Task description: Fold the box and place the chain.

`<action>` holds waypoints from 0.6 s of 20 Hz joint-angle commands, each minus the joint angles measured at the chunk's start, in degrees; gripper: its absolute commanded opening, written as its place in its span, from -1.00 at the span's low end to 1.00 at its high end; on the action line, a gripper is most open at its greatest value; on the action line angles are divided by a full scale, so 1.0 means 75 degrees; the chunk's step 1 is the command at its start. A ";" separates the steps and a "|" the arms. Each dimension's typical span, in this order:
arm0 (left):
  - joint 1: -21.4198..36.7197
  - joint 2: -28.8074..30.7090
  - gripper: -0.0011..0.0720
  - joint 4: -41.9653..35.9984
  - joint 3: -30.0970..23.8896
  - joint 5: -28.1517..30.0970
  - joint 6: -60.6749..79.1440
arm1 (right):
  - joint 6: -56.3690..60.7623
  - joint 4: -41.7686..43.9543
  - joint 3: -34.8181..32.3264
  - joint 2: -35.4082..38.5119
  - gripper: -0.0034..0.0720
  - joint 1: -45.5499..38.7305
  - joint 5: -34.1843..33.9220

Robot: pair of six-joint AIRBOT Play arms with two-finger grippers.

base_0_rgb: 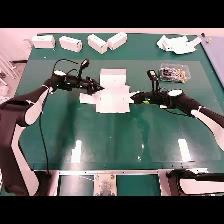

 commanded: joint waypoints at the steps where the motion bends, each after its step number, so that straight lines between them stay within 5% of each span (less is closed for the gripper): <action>1: 0.0006 -0.0003 -0.93 -0.0058 0.0006 -0.0140 0.1437 | 0.0000 -0.0035 0.0000 0.0000 -0.89 -0.0090 0.0009; 3: 0.0006 -0.0003 -0.93 -0.0023 0.0000 -0.0227 0.2008 | 0.0000 -0.0035 0.0000 0.0000 -0.88 -0.0216 0.0009; 6: 0.0006 -0.0003 -0.93 0.0015 -0.0015 -0.0391 0.2463 | 0.0003 -0.0032 0.0000 0.0000 -0.41 -0.0490 0.0012; 12: 0.0006 -0.0003 -0.93 -0.0373 -0.0644 -0.0230 0.3319 | 0.0003 -0.0026 0.0015 0.0003 -0.41 -0.0880 0.0006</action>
